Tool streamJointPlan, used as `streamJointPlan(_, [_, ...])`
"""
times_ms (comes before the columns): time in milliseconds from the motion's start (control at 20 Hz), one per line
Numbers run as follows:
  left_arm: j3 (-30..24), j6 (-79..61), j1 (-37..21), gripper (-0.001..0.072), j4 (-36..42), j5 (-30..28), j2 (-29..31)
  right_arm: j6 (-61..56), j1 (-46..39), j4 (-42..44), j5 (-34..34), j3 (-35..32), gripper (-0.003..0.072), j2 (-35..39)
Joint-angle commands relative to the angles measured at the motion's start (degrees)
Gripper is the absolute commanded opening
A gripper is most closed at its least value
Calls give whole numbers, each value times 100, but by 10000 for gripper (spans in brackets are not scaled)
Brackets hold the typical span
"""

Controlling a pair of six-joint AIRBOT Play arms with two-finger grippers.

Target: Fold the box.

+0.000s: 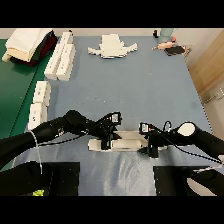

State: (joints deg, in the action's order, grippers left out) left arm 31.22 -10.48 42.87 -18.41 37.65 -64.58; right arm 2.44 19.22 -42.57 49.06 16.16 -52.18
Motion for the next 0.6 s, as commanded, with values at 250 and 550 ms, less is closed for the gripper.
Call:
streamJointPlan(250, [2,0,-4,16,0,0,2,20,4,-31,-9,2,522,118])
streamJointPlan(550, [2,0,-4,16,0,0,2,20,4,-48,-7,2,521,118])
